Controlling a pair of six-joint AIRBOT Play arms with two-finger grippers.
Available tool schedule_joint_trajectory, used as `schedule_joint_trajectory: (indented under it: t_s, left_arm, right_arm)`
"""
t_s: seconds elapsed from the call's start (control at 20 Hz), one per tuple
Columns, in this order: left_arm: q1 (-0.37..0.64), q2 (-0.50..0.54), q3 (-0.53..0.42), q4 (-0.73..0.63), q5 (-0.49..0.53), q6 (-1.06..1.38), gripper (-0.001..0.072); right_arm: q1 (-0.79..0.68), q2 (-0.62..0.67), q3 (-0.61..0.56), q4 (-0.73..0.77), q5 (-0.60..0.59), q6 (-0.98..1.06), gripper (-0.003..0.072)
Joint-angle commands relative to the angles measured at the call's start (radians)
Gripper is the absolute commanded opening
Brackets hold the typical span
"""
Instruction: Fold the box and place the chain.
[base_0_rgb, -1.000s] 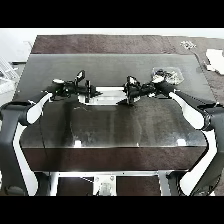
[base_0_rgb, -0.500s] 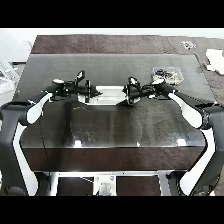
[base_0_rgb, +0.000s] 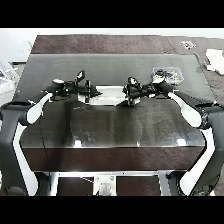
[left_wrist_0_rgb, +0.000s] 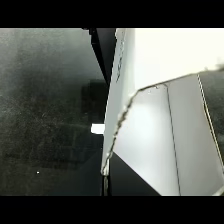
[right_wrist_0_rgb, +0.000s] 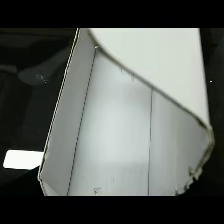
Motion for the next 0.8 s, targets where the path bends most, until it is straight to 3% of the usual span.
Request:
schedule_joint_trajectory:
  t_s: [0.0, 0.5, 0.75]
  left_arm:
    - [0.000, 0.001, 0.000, 0.000, 0.000, 0.000, 0.0023]
    - [0.000, 0.001, 0.000, 0.000, 0.000, 0.000, 0.0024]
    - [0.000, 0.001, 0.000, 0.000, 0.000, 0.000, 0.0024]
  right_arm:
    - [0.001, -0.003, 0.018, -0.016, -0.021, -0.019, 0.0684]
    - [0.001, -0.034, 0.051, -0.035, 0.006, -0.006, 0.0682]
    - [0.001, -0.034, 0.051, -0.043, 0.010, -0.006, 0.0638]
